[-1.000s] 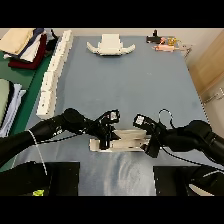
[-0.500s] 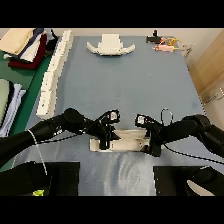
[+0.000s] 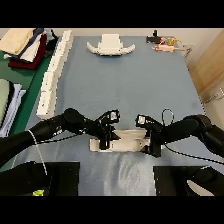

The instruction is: Fold the box.

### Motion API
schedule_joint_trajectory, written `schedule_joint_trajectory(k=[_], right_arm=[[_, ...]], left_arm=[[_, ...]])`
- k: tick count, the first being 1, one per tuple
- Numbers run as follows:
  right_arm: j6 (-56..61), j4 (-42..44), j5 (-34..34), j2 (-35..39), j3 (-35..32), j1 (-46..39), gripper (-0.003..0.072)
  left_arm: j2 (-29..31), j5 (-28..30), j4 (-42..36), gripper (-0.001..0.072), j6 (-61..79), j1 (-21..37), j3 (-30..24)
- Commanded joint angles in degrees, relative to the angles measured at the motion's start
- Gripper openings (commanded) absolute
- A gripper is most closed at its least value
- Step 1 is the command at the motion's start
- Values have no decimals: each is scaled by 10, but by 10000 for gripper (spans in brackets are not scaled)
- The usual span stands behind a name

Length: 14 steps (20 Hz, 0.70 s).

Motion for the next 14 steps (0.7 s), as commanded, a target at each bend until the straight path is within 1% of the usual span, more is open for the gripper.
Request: schedule_joint_trajectory(k=[1, 3, 4, 9, 11, 14], right_arm=[[-2, 6, -3, -2, 0, 0, 718], [-10, 6, -3, -2, 0, 0, 717], [-23, 6, -2, -2, -1, 0, 707], [-80, 6, 4, -2, -5, 0, 706], [-102, 19, 5, -2, -11, 0, 706], [-138, 25, 29, -2, -23, -7, 706]], left_arm=[[0, 0, 0, 15, 0, 0, 0], [0, 0, 0, 15, 0, 0, 0], [0, 0, 0, 15, 0, 0, 0], [0, 0, 0, 15, 0, 0, 0], [0, 0, 0, 15, 0, 0, 0], [0, 0, 0, 15, 0, 0, 0]])
